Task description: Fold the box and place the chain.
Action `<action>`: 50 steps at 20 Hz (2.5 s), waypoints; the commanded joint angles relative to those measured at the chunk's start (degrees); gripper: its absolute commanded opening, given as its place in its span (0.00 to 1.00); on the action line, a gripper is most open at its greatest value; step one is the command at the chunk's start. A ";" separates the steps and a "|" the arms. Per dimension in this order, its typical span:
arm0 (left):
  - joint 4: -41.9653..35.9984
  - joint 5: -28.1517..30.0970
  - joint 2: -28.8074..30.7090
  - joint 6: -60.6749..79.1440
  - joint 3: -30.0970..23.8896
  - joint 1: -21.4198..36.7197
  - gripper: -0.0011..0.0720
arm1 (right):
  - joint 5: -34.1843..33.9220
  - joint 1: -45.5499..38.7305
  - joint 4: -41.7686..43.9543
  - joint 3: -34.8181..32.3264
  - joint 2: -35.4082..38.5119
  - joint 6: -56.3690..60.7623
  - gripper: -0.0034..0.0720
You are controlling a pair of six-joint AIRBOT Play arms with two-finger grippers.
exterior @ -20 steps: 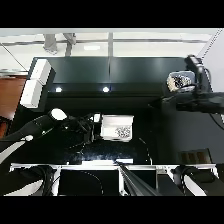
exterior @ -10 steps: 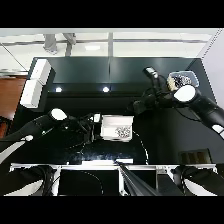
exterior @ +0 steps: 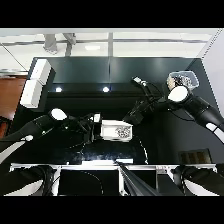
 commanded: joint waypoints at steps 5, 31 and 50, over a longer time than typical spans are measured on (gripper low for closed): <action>0.02 0.04 -0.02 0.00 0.04 -0.02 0.55 | 2.21 0.11 0.81 0.04 -0.07 -9.18 0.98; 0.02 0.00 -0.02 0.00 0.04 -0.02 0.57 | 0.48 11.13 -9.29 -0.02 -0.11 -13.00 0.56; 0.02 0.02 -0.02 0.02 0.04 -0.02 0.57 | 1.95 11.52 -9.35 -0.15 -0.22 -11.72 0.41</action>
